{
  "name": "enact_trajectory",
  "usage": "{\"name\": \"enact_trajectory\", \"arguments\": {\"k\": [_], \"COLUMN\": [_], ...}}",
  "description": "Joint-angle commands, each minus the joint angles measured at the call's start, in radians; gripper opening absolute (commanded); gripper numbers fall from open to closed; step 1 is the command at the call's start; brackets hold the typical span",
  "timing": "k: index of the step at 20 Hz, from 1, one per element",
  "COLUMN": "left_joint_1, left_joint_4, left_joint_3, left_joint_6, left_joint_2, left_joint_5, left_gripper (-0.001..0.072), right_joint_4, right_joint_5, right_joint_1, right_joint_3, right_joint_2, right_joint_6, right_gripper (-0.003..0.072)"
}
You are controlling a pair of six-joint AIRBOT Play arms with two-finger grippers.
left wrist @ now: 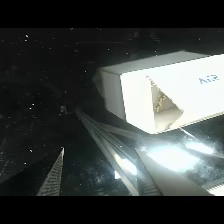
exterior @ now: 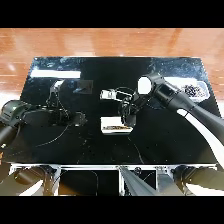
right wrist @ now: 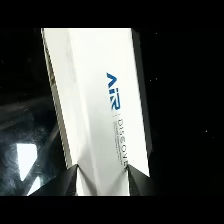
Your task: Fold the box and place the chain.
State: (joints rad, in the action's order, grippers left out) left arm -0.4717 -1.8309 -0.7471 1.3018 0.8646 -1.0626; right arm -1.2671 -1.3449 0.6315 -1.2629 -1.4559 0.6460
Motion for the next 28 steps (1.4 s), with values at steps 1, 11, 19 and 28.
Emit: {"name": "enact_trajectory", "arguments": {"k": [1, 11, 19, 28], "left_joint_1": [0.027, 0.154, 0.162, 0.162], "left_joint_4": [0.037, 0.042, 0.042, 0.037], "left_joint_3": [0.0, 0.0, 0.0, 0.0], "left_joint_6": [-0.019, -0.018, -0.019, -0.019], "left_joint_2": [0.001, 0.001, 0.001, 0.001], "left_joint_5": [0.001, -0.01, -0.014, -0.014], "left_gripper": [0.0544, 0.0544, 0.0544, 0.0544], "right_joint_4": [-0.045, -0.106, -0.15, -0.159], "right_joint_5": [0.009, 0.056, 0.121, 0.173], "right_joint_1": [0.027, 0.059, 0.109, 0.152], "right_joint_3": [0.0, 0.0, 0.042, 0.058], "right_joint_2": [-0.001, -0.001, -0.002, -0.001], "right_joint_6": [0.005, 0.099, 0.24, 0.308], "right_gripper": [0.037, 0.0369, 0.0369, 0.0371]}}
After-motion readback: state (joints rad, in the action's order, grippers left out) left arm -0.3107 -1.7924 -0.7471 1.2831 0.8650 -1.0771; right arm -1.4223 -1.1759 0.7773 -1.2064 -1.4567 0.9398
